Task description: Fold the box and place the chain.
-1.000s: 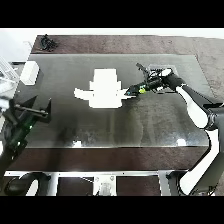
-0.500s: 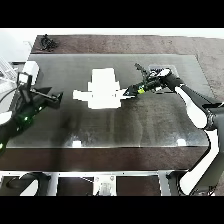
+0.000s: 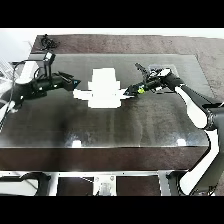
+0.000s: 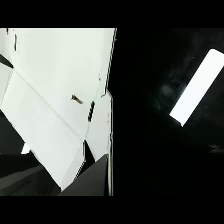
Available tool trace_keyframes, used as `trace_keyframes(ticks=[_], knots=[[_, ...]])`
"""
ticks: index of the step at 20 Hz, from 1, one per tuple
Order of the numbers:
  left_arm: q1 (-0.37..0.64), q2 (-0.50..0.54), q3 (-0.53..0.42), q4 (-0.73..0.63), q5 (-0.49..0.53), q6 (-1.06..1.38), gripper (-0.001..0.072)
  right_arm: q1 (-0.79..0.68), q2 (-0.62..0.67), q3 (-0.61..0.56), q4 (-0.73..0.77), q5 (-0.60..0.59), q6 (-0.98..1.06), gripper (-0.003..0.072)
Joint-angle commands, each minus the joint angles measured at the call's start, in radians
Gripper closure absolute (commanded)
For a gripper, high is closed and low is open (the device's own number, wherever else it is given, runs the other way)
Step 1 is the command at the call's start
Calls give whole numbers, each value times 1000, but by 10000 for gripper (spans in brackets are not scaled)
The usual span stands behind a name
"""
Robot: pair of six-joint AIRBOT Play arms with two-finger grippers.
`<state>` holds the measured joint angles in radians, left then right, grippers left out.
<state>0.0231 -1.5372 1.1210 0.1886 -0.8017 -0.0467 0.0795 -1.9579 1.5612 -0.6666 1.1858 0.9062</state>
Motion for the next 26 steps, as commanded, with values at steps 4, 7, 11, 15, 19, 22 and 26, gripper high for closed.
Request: trace_keyframes(ticks=[4,7,11,15,19,22,26], knots=[[0,-284,385,258,-189,-332,111,-1,-1,1,0,-1,2,686],[0,-393,542,334,-283,-452,110,-2,-1,1,0,-1,2,686],[-6,-502,690,335,-393,-527,111,-4,-1,1,0,-1,1,685],[-35,-570,774,362,-401,-567,111,-4,-1,1,0,-1,1,686],[-68,-615,837,452,-414,-608,110,-4,-1,1,0,-1,-2,685],[-74,-616,841,455,-459,-619,110,-4,-1,1,0,-1,-2,685],[-89,-616,840,423,-486,-617,110,-5,-1,1,0,-1,-2,685]])
